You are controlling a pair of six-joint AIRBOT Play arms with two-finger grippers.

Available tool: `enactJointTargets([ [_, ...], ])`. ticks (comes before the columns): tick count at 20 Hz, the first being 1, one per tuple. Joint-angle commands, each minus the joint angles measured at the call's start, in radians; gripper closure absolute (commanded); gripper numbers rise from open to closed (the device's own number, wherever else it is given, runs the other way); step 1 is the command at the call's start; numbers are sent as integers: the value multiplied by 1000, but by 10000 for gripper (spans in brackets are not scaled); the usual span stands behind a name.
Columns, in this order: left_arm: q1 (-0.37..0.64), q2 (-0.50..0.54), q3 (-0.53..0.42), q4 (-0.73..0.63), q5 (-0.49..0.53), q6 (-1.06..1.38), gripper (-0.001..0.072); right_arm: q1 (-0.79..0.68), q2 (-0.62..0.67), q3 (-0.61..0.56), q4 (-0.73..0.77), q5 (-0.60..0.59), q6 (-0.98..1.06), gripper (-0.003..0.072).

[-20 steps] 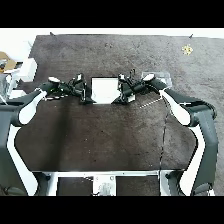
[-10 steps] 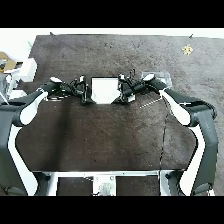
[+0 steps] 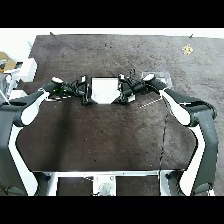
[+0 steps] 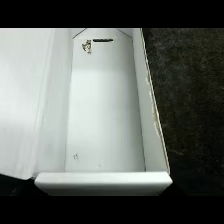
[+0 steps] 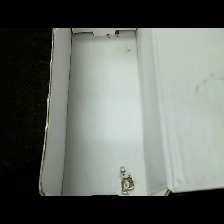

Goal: Fold the box and place the chain.

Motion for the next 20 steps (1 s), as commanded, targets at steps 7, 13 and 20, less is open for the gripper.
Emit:
enactJointTargets([
  [7,-6,0,0,4,7,-13,3,0,0,0,0,0,0,250],
  [13,-6,0,0,29,6,-41,127,0,0,0,0,0,0,249],
  [20,-6,0,0,43,37,-41,366,0,0,0,0,0,0,249],
])
